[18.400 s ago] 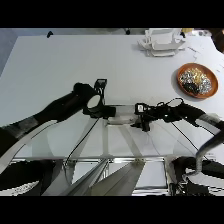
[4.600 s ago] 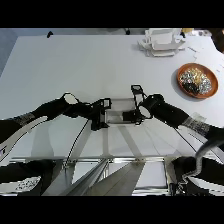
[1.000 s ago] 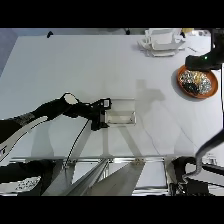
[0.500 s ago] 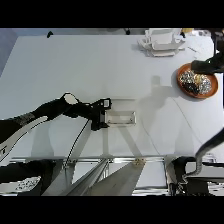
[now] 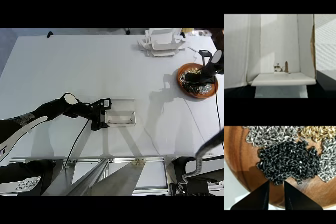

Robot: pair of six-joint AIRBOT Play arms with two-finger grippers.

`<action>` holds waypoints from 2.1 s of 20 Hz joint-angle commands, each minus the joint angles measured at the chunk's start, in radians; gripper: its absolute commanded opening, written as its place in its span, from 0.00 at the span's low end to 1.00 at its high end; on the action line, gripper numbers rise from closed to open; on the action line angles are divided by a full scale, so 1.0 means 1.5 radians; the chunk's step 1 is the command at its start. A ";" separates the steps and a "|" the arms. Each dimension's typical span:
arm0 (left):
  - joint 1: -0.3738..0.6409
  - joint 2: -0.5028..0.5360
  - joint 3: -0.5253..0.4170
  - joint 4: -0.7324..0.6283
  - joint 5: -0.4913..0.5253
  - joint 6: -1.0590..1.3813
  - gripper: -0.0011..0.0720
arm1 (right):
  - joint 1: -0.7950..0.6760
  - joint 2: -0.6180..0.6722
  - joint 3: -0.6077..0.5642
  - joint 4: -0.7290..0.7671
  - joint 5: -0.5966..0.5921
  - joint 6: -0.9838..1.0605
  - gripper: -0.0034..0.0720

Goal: Fold the box and place the chain.

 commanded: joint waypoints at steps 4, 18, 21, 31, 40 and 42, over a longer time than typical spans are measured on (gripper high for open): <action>0.000 0.001 0.000 0.000 0.006 0.000 0.26 | -0.001 -0.018 0.000 -0.010 0.005 0.029 0.28; 0.000 0.000 0.000 0.000 0.006 0.000 0.26 | 0.000 0.038 0.000 -0.021 0.042 0.002 0.06; 0.000 0.001 0.000 0.000 0.006 0.000 0.26 | 0.000 0.136 0.000 0.033 0.061 -0.025 0.06; 0.000 0.001 0.000 0.001 0.006 0.000 0.26 | 0.047 0.438 0.000 0.337 0.207 -0.120 0.06; 0.000 0.001 0.000 0.000 0.006 0.000 0.26 | 0.372 0.548 -0.008 0.337 0.224 -0.101 0.06; 0.000 0.001 0.000 0.000 0.006 0.000 0.26 | 0.458 0.547 -0.026 0.332 0.191 -0.098 0.06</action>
